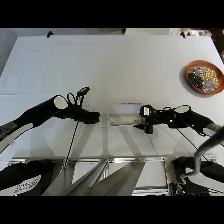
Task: Fold the box and place the chain.
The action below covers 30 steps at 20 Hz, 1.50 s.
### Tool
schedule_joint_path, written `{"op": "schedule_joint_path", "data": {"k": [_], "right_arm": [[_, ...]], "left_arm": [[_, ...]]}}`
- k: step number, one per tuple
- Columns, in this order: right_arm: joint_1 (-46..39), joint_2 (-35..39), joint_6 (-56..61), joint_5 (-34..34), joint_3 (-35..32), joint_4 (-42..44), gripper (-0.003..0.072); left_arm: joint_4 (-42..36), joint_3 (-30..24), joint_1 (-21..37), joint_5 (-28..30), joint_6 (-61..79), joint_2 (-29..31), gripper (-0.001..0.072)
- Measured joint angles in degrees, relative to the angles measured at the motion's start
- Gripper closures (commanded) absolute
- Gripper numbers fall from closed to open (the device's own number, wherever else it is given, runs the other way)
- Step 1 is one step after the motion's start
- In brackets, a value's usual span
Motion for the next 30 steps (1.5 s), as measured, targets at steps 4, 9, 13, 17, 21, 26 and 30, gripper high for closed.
{"op": "schedule_joint_path", "data": {"k": [4, 9, 13, 17, 21, 26, 30], "right_arm": [[0.0, -0.02, 0.0, 0.0, 0.0, 0.0, 0.0329], [0.0, 0.0, 0.0, 0.0, 0.02, 0.0, 0.0329], [0.0, -0.02, 0.0, 0.0, 0.0, 0.0, 0.0329], [0.0, 0.0, 0.0, 0.0, 0.0, 0.0, 0.0329], [0.0, 0.0, 0.0, 0.0, 0.0, 0.0, 0.0329], [0.0, 0.0, 0.0, 0.0, 0.0, 0.0, 0.0329], [0.0, 0.0, 0.0, 0.0, 0.0, 0.0, 0.0329]], "left_arm": [[-0.13, -0.04, 0.04, -0.22, 0.0, -0.26, 0.0708], [4.13, -0.11, 1.25, -3.02, -2.1, 2.8, 0.0708], [5.16, -0.11, 1.77, -3.17, -3.28, 3.32, 0.0708], [2.97, -0.13, 0.96, -2.67, -2.51, 1.07, 0.0707], [-0.87, -0.13, 0.37, -2.05, 0.09, 0.07, 0.0706], [-5.09, -0.13, -0.13, -2.01, 4.07, 1.49, 0.0692], [-8.39, -0.13, -0.98, -1.75, 5.62, 4.37, 0.0413]]}}
